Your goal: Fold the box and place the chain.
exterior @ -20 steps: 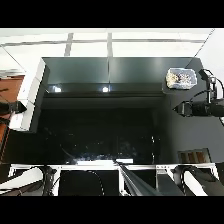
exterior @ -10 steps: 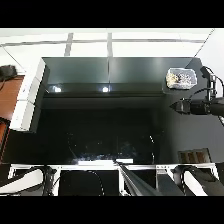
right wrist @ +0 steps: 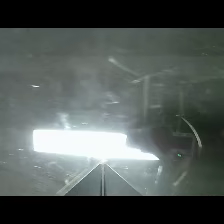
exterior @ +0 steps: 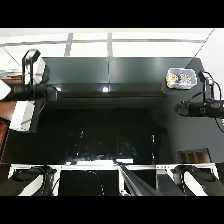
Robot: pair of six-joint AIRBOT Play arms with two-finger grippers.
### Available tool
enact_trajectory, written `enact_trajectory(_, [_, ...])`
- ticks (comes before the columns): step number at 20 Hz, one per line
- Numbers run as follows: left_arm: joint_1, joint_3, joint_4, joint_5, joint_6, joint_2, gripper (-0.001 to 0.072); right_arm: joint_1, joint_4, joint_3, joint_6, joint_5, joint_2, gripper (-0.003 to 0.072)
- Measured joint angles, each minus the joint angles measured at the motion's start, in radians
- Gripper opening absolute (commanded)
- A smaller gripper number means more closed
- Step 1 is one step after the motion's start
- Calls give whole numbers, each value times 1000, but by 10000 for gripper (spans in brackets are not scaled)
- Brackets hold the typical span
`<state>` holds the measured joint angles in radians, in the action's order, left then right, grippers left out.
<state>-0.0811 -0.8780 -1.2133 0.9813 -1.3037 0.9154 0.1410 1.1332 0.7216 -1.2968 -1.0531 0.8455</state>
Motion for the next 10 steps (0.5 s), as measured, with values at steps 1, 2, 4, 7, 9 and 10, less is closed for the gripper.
enact_trajectory(1, [10,44,-10,-11,-7,-42,24,0,8,-1,-5,8,0,14])
enact_trajectory(2, [26,89,-24,-24,-14,-82,25,-1,20,-2,-8,8,0,14])
enact_trajectory(4, [62,151,-45,-45,-23,-140,25,-1,30,-2,-13,13,0,14])
enact_trajectory(7, [105,198,-58,-63,-30,-177,25,-1,40,-3,-18,16,0,14])
enact_trajectory(9, [117,211,-63,-66,-32,-186,25,-1,43,-3,-18,17,0,14])
enact_trajectory(10, [121,215,-63,-70,-32,-189,25,-1,44,-3,-19,17,0,14])
